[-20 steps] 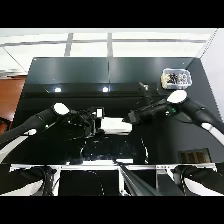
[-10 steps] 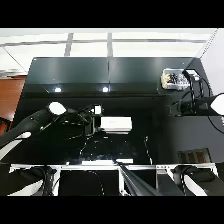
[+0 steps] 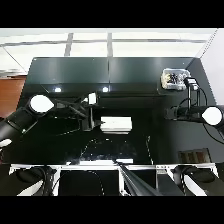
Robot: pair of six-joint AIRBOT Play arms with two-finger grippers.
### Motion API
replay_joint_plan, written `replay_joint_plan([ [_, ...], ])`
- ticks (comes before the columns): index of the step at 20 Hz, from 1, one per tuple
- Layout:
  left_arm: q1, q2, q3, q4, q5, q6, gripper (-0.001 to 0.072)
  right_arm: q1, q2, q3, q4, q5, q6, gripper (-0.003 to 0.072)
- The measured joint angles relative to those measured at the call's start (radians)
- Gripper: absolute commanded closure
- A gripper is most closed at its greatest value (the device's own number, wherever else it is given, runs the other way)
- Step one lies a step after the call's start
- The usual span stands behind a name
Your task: Fold the box and place the chain.
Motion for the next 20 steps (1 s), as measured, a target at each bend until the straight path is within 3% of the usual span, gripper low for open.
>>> replay_joint_plan([
  [3, -0.065, -0.089, 0.076, 0.003, 0.031, -0.073, 0.0005, 0.000, 0.001, -0.010, 0.003, -0.013, 0.003, 0.0676],
  [6, -0.123, -0.195, 0.185, 0.088, 0.034, -0.242, 0.0005, 0.000, 0.001, -0.013, 0.005, -0.026, 0.002, 0.0675],
  [12, -0.185, -0.362, 0.367, 0.300, -0.126, -0.489, 0.0005, 0.000, 0.001, -0.015, 0.007, -0.049, -0.001, 0.0676],
  [20, -0.229, -0.422, 0.430, 0.466, -0.242, -0.548, 0.0005, 0.000, 0.001, -0.015, 0.008, -0.063, -0.006, 0.0675],
])
